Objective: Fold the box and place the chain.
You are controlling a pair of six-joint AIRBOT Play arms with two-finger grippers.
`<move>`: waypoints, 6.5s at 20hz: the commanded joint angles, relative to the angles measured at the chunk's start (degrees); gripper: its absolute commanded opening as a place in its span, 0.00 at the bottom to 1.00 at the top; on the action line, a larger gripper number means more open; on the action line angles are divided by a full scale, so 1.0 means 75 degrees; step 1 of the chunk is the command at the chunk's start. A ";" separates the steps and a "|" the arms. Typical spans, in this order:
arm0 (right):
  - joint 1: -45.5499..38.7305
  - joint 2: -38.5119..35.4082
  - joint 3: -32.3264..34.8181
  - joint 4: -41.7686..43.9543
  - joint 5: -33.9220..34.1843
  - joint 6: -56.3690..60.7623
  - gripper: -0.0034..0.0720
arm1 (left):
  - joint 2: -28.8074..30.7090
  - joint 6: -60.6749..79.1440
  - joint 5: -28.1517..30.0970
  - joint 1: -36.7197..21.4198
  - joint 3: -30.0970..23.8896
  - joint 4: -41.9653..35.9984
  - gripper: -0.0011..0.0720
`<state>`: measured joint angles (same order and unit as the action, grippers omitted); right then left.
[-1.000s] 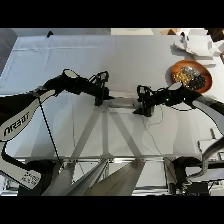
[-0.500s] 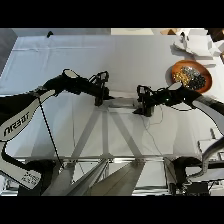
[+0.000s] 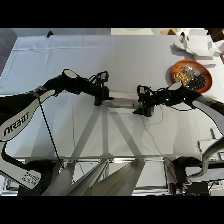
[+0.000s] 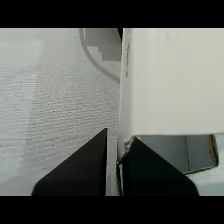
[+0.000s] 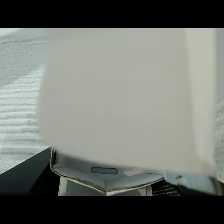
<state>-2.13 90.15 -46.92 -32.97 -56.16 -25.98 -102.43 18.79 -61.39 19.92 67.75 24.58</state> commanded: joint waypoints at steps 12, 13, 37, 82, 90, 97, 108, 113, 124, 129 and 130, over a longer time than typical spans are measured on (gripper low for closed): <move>0.0003 0.0006 0.0003 0.0003 -0.0003 0.0000 0.62 | 0.1760 -0.2095 -0.1515 -0.1207 -0.0423 0.2611 0.23; 0.0003 0.0006 0.0003 0.0003 -0.0003 0.0000 0.62 | 0.1891 -0.2343 -0.1784 -0.1160 -0.0545 0.2556 0.06; 0.0003 0.0006 0.0003 0.0003 -0.0003 0.0000 0.62 | 0.1107 -0.2544 0.1973 0.0119 -0.0822 -0.0533 0.03; 0.0003 0.0006 0.0003 0.0003 -0.0003 0.0000 0.62 | 0.2649 -0.6994 0.0985 0.0312 -0.0831 0.4832 0.03; 0.0003 0.0006 0.0003 0.0003 -0.0003 0.0000 0.62 | 0.2483 -0.5764 0.0411 0.0495 -0.0833 0.4336 0.03; 0.0003 0.0006 0.0003 0.0003 -0.0003 0.0000 0.62 | 0.1792 -0.6691 0.0472 0.0644 -0.0833 0.6237 0.03; 0.0003 0.0006 0.0003 0.0003 -0.0003 0.0000 0.62 | 0.2597 -0.4639 0.1058 0.0749 -0.0833 0.4549 0.03; 0.0003 0.0006 0.0003 0.0003 -0.0003 0.0000 0.62 | 0.2585 -0.3209 0.0353 0.0664 -0.0833 0.3803 0.46; 0.0003 0.0006 0.0003 0.0003 -0.0003 0.0000 0.62 | 0.1559 -0.1055 0.0020 0.0189 -0.0833 0.2451 0.61; 0.0003 0.0006 0.0003 0.0003 -0.0003 0.0000 0.62 | 0.1311 -0.0676 -0.0251 0.0216 -0.0833 0.2157 0.51; 0.0003 0.0006 0.0003 0.0003 -0.0003 0.0000 0.62 | 0.1309 -0.0673 -0.0251 0.0216 -0.0836 0.2157 0.44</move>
<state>-2.13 90.17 -46.92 -32.97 -56.16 -26.00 -91.88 11.55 -62.52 21.54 61.52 42.04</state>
